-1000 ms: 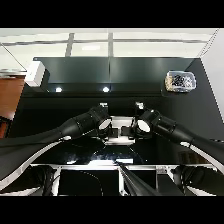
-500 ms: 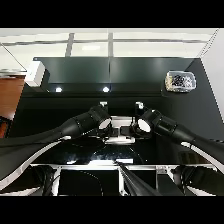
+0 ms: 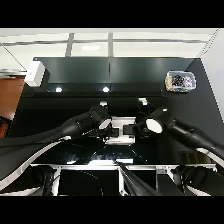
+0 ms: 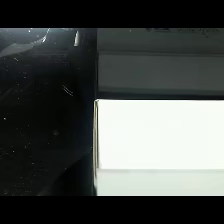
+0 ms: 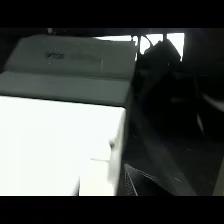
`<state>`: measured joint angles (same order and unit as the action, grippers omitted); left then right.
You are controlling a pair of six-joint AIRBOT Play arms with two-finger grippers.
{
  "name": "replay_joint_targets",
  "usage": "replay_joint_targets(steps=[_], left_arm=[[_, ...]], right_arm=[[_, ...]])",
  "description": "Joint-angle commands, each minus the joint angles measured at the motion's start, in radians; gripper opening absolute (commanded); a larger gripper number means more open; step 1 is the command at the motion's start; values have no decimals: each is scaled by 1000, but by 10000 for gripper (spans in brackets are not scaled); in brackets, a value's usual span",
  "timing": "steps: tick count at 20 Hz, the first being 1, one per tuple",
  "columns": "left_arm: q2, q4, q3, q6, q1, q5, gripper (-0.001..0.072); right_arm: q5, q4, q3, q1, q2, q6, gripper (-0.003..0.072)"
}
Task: Fold the box and place the chain.
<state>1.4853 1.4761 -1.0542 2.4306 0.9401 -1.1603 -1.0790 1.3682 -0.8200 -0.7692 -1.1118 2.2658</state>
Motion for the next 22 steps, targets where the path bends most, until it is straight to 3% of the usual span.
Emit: replay_joint_targets(steps=[1,4,6,7,9,11,12,13,15,17,20,22], left_arm=[[0,0,0,0,0,-1,25],[0,0,0,0,0,0,25],[0,0,0,0,0,-1,25],[0,0,0,0,0,0,25],[0,0,0,0,0,0,25],[0,0,0,0,0,0,25],[0,0,0,0,0,0,25],[0,0,0,0,0,0,25],[0,1,0,0,0,0,25],[0,5,0,0,0,0,25],[0,4,0,0,0,-1,25],[0,4,0,0,0,-2,25]], right_arm=[[-114,2,0,52,148,-130,340],[-170,153,0,131,282,-179,340],[-209,454,1,184,310,-180,339],[-186,614,8,213,309,-180,338],[-2,793,45,308,309,-179,338],[254,780,82,461,288,-167,357],[338,750,82,547,249,-154,642],[427,717,82,623,210,-153,678],[647,621,74,746,133,-153,678],[787,537,21,824,40,-153,678],[758,511,-175,850,-172,-202,679],[657,453,-319,847,-307,-278,679]])
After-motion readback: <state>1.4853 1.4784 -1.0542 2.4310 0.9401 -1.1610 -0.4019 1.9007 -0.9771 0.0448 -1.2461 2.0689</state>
